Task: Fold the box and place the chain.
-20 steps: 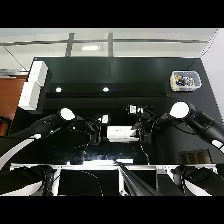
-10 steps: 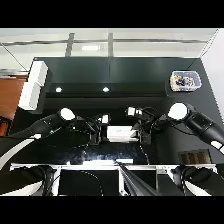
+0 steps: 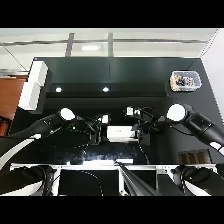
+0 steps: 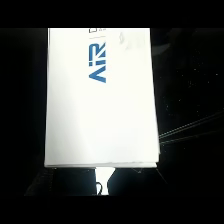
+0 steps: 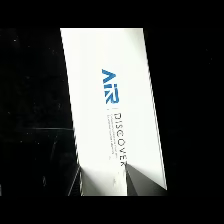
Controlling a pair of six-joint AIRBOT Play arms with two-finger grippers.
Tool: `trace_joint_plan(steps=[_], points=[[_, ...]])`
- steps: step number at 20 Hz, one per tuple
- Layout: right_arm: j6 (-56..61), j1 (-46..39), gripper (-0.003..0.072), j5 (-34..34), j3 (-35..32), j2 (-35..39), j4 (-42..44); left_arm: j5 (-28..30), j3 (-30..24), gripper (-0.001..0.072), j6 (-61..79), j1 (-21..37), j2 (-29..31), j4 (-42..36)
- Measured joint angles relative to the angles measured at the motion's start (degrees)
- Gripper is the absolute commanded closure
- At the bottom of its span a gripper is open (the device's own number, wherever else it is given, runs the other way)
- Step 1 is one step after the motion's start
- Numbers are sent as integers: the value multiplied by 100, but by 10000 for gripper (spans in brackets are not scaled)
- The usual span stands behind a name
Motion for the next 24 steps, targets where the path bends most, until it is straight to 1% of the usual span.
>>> trace_joint_plan(steps=[10,11,12,16,20,24], points=[[461,-20,382,-33,66,402,52,-2,-2,241,-13,0,0,-7],[632,-52,517,-50,68,470,120,-2,-2,240,-13,0,0,-7],[968,-107,683,-94,68,542,162,-2,-2,241,-13,0,0,-7],[2776,-337,677,-245,-17,671,299,-2,-2,240,-9,0,0,-4],[4352,-400,677,-345,-291,678,815,-2,-2,241,4,0,0,-4],[5149,-291,677,-551,-487,584,1204,-2,-2,241,2,0,0,-4]])
